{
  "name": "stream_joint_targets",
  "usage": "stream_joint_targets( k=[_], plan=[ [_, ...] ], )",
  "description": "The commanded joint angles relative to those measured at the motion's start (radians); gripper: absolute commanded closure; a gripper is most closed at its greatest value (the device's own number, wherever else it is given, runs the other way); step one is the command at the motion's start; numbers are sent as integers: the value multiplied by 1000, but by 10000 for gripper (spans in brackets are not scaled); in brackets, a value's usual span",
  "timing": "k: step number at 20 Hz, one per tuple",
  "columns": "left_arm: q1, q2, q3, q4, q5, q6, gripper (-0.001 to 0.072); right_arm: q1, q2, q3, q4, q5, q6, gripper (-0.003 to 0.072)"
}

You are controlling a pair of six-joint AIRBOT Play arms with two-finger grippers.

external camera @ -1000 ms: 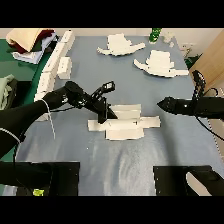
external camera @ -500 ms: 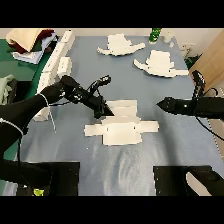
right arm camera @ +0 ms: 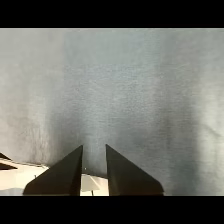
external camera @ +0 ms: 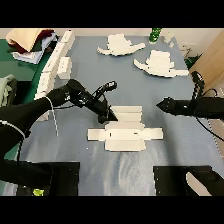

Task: Fold the box.

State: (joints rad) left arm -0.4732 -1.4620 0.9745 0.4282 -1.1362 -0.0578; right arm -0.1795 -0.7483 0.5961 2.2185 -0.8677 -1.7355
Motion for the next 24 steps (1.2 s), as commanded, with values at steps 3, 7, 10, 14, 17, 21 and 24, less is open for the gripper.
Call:
stream_joint_targets(
  k=[3,7,10,14,17,21,24],
  plan=[
    [-8,180,-143,-28,185,119,702,1,0,1,-1,-5,0,469],
    [-51,283,-250,-84,257,209,701,1,0,1,0,-5,0,470],
    [-99,285,-292,-84,342,220,698,1,0,1,0,-6,0,469],
    [-113,269,-304,-66,369,221,697,1,0,1,0,-6,0,470],
    [-113,248,-304,-64,370,217,697,1,0,1,1,-7,0,469],
    [-111,236,-303,-64,370,215,696,1,0,1,0,-20,0,469],
    [-111,236,-303,-64,366,215,696,1,0,1,0,-25,0,469]
  ],
)
